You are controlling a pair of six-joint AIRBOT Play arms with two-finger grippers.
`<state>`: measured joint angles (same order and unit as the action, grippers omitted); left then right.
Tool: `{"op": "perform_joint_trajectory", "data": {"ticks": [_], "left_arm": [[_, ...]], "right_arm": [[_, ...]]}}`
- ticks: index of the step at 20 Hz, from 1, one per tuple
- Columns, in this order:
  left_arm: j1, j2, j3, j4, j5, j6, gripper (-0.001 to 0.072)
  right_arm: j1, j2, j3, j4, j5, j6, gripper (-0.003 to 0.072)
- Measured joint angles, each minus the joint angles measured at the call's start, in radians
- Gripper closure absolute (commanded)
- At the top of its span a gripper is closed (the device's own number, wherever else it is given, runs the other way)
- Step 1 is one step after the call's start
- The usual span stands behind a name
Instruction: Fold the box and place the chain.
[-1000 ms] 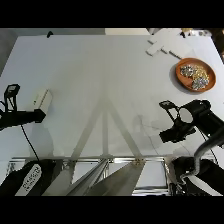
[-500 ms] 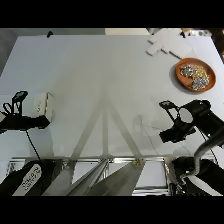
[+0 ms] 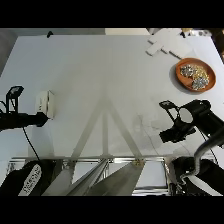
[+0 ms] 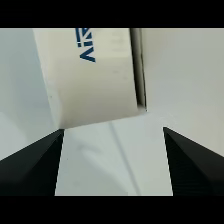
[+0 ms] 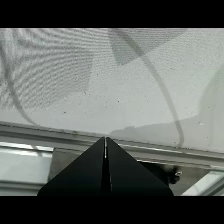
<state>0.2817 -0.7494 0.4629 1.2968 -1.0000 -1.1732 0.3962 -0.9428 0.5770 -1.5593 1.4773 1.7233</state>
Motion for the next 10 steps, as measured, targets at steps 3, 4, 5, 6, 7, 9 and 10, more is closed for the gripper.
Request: {"op": "perform_joint_trajectory", "data": {"ticks": [3,4,5,6,7,9,10], "left_arm": [[-0.076,0.043,0.001,-0.035,0.028,-0.009,0.0016],[-0.099,0.055,0.001,-0.042,0.033,-0.011,0.0016],[-0.121,0.065,0.001,-0.045,0.037,-0.013,0.0016],[-0.14,0.074,0.001,-0.047,0.042,-0.016,0.0017],[-0.159,0.082,0.001,-0.051,0.041,-0.019,0.0017],[-0.189,0.092,0.001,-0.054,0.037,-0.034,0.0101],[-0.199,0.095,0.001,-0.055,0.033,-0.04,0.0143]], "right_arm": [[0.0,0.0,0.0,0.0,0.0,0.0,0.067],[0.0,0.0,0.0,0.0,0.0,0.0,0.067],[0.0,0.0,0.0,0.0,0.0,0.0,0.067],[0.0,0.0,0.0,0.0,0.0,0.0,0.067],[0.0,0.0,0.0,0.0,0.0,0.0,0.067],[0.0,0.0,0.0,0.0,0.0,0.0,0.067],[0.0,0.0,0.0,0.0,0.0,0.0,0.067]]}}
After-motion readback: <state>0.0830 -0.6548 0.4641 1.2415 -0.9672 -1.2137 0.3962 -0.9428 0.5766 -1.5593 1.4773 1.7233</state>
